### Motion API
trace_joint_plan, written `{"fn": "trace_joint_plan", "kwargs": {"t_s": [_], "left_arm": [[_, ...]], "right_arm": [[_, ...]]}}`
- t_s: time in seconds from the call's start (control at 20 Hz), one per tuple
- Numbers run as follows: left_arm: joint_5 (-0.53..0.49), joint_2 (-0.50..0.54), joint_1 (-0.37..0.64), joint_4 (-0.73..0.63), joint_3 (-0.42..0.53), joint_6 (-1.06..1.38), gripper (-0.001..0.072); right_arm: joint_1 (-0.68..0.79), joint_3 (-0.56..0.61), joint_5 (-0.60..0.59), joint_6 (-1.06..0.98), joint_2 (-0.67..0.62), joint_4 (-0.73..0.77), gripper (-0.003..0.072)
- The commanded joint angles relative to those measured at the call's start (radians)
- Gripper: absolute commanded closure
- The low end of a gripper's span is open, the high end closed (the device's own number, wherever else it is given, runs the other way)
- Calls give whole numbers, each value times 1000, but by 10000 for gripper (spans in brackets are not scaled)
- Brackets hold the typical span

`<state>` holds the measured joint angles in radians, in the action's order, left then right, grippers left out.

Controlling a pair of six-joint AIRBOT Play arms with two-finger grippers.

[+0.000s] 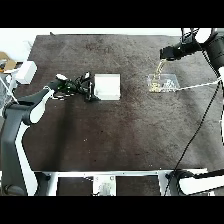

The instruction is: Fold the box and place the chain.

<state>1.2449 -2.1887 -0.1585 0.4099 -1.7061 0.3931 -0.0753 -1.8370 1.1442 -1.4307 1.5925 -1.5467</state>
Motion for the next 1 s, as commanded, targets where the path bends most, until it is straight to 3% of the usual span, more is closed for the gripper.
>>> {"fn": "trace_joint_plan", "kwargs": {"t_s": [0.0, 0.25, 0.5, 0.6, 0.65, 0.7, 0.75, 0.95], "left_arm": [[0, 0, 0, 0, 0, 0, 363], [0, 0, -1, 0, 0, 0, 364], [0, 0, 0, 0, 0, 0, 364], [0, 0, -1, 0, 0, 0, 364], [0, 0, -1, 0, 0, 0, 364], [0, 0, -1, 0, 0, 0, 364], [0, 0, 0, 0, 0, 0, 363], [0, 0, -1, 0, 0, 0, 364]], "right_arm": [[-8, 2, 4, -16, 13, -87, 683], [35, 95, -35, -59, 74, -118, 683], [37, 309, -278, -60, 79, -60, 682], [37, 333, -334, -110, 111, -60, 680], [37, 333, -339, -111, 134, -59, 654], [37, 333, -339, -111, 151, -54, 527], [37, 333, -340, -111, 166, -54, 500], [37, 333, -341, -111, 195, -55, 501]]}}
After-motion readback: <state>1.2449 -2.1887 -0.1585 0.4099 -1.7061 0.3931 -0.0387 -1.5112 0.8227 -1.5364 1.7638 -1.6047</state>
